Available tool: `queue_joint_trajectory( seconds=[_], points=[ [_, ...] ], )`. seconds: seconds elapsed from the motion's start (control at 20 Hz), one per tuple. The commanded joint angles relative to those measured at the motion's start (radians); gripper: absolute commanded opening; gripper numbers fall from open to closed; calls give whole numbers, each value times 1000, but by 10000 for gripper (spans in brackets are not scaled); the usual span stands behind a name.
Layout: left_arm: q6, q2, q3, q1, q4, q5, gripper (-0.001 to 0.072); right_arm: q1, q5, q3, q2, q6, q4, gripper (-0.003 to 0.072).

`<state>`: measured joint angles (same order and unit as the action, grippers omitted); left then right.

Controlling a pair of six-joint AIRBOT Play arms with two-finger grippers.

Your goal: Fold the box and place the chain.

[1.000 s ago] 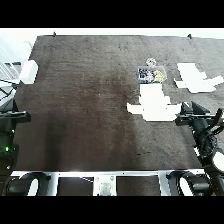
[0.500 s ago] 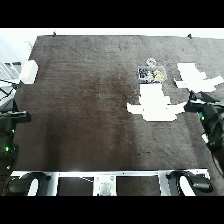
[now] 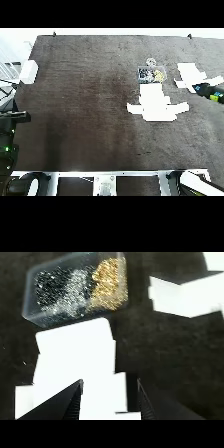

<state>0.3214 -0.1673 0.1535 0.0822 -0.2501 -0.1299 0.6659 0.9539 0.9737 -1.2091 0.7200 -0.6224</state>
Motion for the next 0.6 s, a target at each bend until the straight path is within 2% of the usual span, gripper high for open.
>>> queue_joint_trajectory(
  seconds=[0.0,0.15,0.25,0.3,0.35,0.55],
  points=[
    [0,0,0,0,0,0,20,66,235,289,-182,192,-272,449],
    [0,0,0,0,0,0,20,65,436,501,-368,196,-299,449],
    [0,0,0,0,0,0,20,59,518,589,-481,196,-308,467],
    [0,0,0,0,0,0,20,52,524,613,-526,201,-331,543],
    [0,0,0,0,0,0,20,47,528,621,-557,204,-348,559],
    [0,0,0,0,0,0,20,9,603,621,-652,192,-355,559]
  ],
)
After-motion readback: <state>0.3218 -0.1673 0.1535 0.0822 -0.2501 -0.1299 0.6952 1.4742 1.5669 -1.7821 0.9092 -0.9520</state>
